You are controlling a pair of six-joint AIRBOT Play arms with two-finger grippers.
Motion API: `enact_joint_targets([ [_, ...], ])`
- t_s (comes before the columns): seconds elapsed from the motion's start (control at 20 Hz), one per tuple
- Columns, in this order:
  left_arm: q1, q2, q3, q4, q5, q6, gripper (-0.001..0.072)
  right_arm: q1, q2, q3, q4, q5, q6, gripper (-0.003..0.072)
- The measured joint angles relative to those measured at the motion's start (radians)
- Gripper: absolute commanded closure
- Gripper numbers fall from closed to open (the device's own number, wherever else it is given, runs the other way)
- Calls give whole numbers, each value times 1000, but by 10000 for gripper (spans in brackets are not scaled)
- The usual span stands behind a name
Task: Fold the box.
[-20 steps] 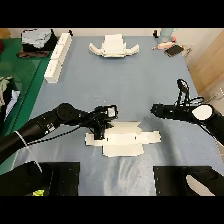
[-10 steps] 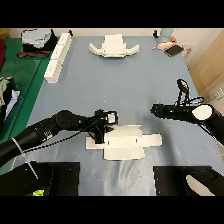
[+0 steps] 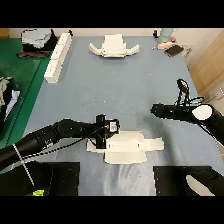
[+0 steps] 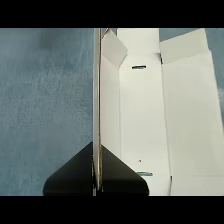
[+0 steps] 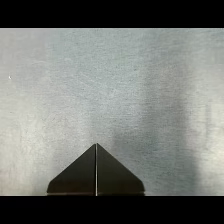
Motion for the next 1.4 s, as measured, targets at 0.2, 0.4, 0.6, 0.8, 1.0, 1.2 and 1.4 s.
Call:
enact_joint_targets([
  [0.2, -15, 15, 0, 18, 61, 23, 698, 0, 0, 0, 0, 0, -4, 686],
  [0.4, -17, 21, 22, 26, 129, 89, 698, 0, 0, 0, 0, -1, -6, 685],
  [0.6, -17, 13, 31, 30, 154, 114, 698, 0, 0, 0, 0, -10, -6, 686],
  [0.8, -17, -14, 20, 29, 170, 122, 699, 0, 0, 0, 1, -14, -6, 686],
  [1.0, -42, -26, -13, 9, 213, 124, 699, 0, 0, 0, 3, -16, -6, 686],
  [1.2, -93, -29, -45, -2, 274, 116, 698, 0, 0, 0, 5, -16, -6, 686],
  [1.4, -115, -22, -56, -11, 279, 93, 697, 0, 0, 0, 7, -16, -7, 686],
])
